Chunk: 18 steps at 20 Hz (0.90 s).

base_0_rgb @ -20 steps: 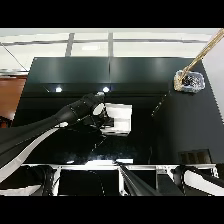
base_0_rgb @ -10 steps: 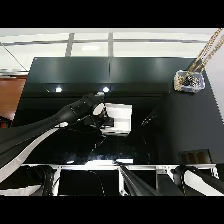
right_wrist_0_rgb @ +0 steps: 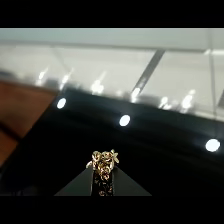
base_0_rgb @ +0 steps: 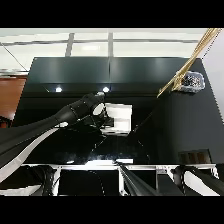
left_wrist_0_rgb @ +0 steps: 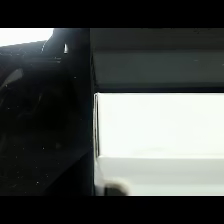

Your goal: Fold the box and place the chain.

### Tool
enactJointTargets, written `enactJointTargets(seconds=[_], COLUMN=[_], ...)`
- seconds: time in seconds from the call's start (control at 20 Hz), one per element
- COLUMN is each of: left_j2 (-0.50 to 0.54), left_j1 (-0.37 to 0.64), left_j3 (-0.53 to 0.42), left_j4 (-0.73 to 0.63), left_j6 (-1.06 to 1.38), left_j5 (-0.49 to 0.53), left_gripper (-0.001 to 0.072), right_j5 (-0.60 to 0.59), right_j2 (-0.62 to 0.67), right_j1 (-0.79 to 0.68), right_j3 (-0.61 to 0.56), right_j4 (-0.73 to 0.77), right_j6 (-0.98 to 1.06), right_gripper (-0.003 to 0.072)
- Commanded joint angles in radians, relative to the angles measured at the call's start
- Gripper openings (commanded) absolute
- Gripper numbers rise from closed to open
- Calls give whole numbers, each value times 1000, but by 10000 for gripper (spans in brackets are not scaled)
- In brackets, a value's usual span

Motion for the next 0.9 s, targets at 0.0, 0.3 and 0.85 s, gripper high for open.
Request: enactJointTargets(seconds=[0.0, 0.3, 0.85], left_j2=[-1, -1, -1], left_j1=[0, 0, 0], left_j3=[0, 0, 0], left_j4=[0, 0, 0], left_j6=[0, 0, 0], left_j5=[0, 0, 0], left_gripper=[29, 29, 29], right_j5=[99, 112, -60], right_j2=[3, 3, 0], right_j1=[94, 270, 463], right_j3=[-68, -231, -459], right_j4=[25, 17, 60], right_j6=[-42, -60, -129], right_gripper=[11, 12, 6])
